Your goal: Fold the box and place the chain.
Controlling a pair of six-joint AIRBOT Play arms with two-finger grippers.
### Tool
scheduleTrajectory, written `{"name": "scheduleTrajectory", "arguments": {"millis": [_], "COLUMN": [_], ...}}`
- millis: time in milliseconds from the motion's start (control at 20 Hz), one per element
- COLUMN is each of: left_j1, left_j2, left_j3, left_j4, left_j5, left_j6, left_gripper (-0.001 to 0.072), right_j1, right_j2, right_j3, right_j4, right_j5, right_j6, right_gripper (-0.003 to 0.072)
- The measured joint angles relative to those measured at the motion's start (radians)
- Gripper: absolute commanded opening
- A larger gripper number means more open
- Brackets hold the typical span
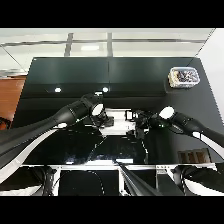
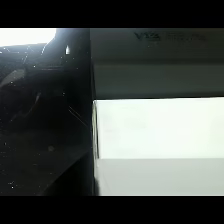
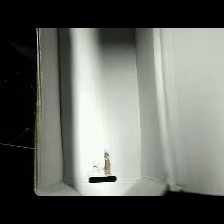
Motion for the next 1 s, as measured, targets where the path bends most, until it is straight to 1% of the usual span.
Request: {"name": "scheduleTrajectory", "arguments": {"millis": [150, 200, 350, 400, 450, 550, 750, 1000], "left_j1": [0.0, 0.0, 0.0, 0.0, 0.0, 0.0, 0.0, 0.0], "left_j2": [0.0, 0.0, 0.0, 0.0, 0.0, 0.0, 0.0, 0.0], "left_j3": [0.0, 0.0, 0.0, 0.0, 0.0, 0.0, 0.0, 0.0], "left_j4": [-0.002, -0.002, -0.001, -0.001, 0.0, 0.0, 0.0, -0.005], "left_j5": [-0.003, -0.004, -0.005, -0.006, -0.006, -0.006, -0.007, -0.008], "left_j6": [0.002, 0.002, 0.011, 0.017, 0.018, 0.021, 0.024, 0.024], "left_gripper": [0.0027, 0.0027, 0.0027, 0.0027, 0.0027, 0.0027, 0.0028, 0.0027], "right_j1": [0.0, 0.0, 0.0, 0.0, 0.0, 0.0, 0.0, 0.0], "right_j2": [0.013, 0.024, 0.073, 0.083, 0.091, 0.1, 0.108, 0.101], "right_j3": [0.003, 0.006, 0.012, 0.013, 0.013, 0.014, 0.014, 0.014], "right_j4": [-0.026, -0.047, -0.119, -0.139, -0.156, -0.171, -0.164, -0.043], "right_j5": [-0.009, -0.005, 0.02, 0.02, 0.022, 0.034, 0.057, 0.08], "right_j6": [0.055, 0.077, 0.125, 0.132, 0.137, 0.143, 0.147, 0.15], "right_gripper": [0.0694, 0.0648, 0.0648, 0.0568, 0.041, 0.0233, 0.0231, 0.0232]}}
